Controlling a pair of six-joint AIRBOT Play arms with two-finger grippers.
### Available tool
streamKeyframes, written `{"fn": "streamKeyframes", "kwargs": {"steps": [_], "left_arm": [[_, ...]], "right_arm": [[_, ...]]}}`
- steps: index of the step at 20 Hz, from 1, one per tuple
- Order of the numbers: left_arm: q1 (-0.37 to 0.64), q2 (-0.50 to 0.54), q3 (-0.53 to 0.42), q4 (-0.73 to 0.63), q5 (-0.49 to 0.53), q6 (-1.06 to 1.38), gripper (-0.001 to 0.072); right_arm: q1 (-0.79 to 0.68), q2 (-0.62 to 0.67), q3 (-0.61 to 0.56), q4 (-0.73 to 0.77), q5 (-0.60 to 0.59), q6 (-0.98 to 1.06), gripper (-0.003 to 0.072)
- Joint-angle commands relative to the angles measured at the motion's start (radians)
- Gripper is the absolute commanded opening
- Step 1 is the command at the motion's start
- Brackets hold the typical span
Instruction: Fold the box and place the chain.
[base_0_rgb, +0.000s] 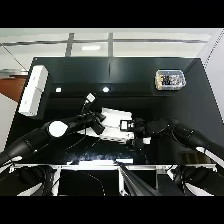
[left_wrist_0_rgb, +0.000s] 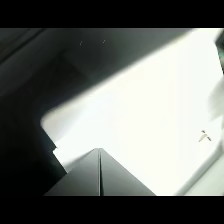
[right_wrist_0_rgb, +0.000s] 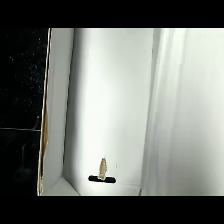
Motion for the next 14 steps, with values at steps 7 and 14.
{"fn": "streamKeyframes", "kwargs": {"steps": [7,14], "left_arm": [[0.007,0.042,0.000,0.068,-0.056,0.005,0.0028],[0.190,0.258,0.000,0.245,-0.490,0.003,0.0285]], "right_arm": [[0.000,0.001,0.001,-0.002,-0.001,-0.002,0.0549],[0.001,0.000,0.001,0.022,-0.011,-0.002,0.0548]]}}
